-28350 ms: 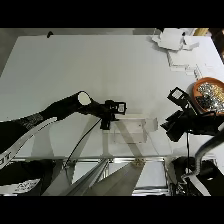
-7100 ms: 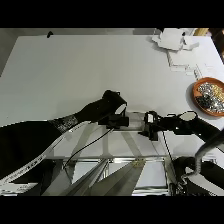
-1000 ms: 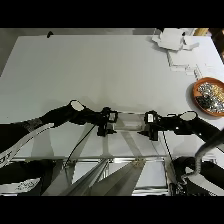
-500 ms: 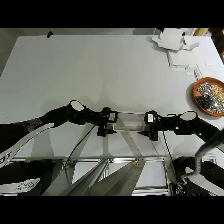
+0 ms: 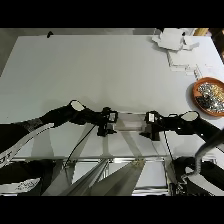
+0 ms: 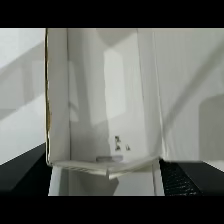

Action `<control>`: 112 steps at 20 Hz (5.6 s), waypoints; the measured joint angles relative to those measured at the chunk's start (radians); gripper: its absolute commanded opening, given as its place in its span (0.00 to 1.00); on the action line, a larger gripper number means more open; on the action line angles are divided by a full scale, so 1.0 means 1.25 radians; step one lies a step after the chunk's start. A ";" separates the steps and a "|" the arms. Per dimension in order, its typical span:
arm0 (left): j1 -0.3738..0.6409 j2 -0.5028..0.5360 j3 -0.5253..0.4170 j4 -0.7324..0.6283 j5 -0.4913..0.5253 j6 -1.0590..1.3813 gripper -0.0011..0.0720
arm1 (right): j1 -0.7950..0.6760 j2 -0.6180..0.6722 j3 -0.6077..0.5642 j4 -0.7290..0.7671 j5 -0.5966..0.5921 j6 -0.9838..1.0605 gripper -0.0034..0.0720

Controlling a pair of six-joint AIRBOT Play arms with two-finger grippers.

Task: Fold the box and place the chain.

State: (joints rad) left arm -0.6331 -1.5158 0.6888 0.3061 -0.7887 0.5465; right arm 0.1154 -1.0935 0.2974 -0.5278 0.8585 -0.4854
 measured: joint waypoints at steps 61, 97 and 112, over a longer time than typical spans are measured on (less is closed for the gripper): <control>0.000 0.000 0.000 -0.001 -0.001 -0.003 0.44 | 0.014 0.047 0.087 -0.208 0.122 0.182 0.25; 0.000 0.000 0.000 -0.001 -0.001 -0.003 0.44 | -0.252 0.045 0.235 -0.425 0.265 1.220 0.07; 0.000 0.000 0.000 -0.001 -0.001 -0.004 0.44 | -0.209 -0.005 0.126 -0.310 0.196 1.284 0.07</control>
State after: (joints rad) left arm -0.6334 -1.5162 0.6888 0.3046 -0.7898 0.5419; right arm -0.1463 -1.1000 0.4545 -0.9150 1.1030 1.1191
